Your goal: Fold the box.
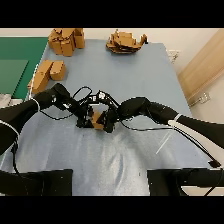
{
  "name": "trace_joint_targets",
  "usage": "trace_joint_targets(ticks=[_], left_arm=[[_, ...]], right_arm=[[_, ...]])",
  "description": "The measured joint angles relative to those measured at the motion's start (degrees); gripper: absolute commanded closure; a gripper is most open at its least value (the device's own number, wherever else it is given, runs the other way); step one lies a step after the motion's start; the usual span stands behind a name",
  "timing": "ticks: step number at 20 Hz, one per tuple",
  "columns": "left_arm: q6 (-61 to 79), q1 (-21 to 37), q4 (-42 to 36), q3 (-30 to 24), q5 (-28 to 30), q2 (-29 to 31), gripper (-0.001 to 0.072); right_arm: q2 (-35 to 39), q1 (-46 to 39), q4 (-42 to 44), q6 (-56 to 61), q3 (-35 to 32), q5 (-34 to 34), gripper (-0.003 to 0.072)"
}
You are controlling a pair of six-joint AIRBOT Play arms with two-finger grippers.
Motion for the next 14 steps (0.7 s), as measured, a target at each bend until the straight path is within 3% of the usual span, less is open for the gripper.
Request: trace_joint_targets(ticks=[8,14], left_arm=[[-0.31,0.00,-0.15,0.00,-0.02,0.00,0.0425],[-0.33,0.04,0.09,0.20,0.33,0.55,0.0425]], right_arm=[[-0.02,0.22,-1.27,0.44,0.24,2.80,0.0683],[9.38,-1.51,-8.28,7.32,0.28,11.96,0.0684]])
